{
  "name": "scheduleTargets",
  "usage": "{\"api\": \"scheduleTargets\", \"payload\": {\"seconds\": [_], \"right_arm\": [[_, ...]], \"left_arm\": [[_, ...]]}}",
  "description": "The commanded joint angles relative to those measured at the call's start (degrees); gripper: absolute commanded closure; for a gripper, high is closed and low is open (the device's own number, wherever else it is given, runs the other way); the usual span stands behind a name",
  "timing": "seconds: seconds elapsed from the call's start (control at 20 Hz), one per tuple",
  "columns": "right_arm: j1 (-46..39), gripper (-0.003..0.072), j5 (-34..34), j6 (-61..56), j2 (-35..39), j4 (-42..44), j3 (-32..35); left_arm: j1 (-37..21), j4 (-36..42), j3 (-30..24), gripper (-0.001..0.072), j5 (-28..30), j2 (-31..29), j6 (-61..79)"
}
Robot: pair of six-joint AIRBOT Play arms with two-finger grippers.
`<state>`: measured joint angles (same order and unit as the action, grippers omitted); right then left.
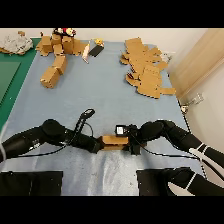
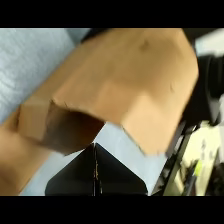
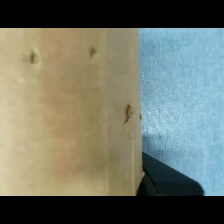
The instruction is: Fold the box.
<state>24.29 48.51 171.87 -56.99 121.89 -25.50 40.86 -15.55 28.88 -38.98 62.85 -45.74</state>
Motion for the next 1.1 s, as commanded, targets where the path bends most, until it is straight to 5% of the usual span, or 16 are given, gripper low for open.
{"api": "scheduleTargets", "payload": {"seconds": [0.0, 0.4, 0.8, 1.05], "right_arm": [[0.0, 0.0185, 0.0, 0.0, 0.0, 0.0, 0.0], [0.1, 0.0185, 0.0, 0.0, 0.0, 0.0, 0.0], [0.0, 0.0185, 0.0, 0.0, 0.0, 0.0, 0.0], [0.1, 0.0185, 0.0, 0.0, 0.0, 0.0, 0.0]], "left_arm": [[0.5, 16.7, 2.5, 0.0697, 5.3, 5.8, 6.1], [0.5, 23.5, 5.7, 0.0697, 10.3, 6.2, 6.5], [-0.2, 22.8, 5.6, 0.0697, 4.5, 6.2, 5.3], [-6.0, 22.8, 5.7, 0.0697, 3.5, 6.2, 4.4]]}}
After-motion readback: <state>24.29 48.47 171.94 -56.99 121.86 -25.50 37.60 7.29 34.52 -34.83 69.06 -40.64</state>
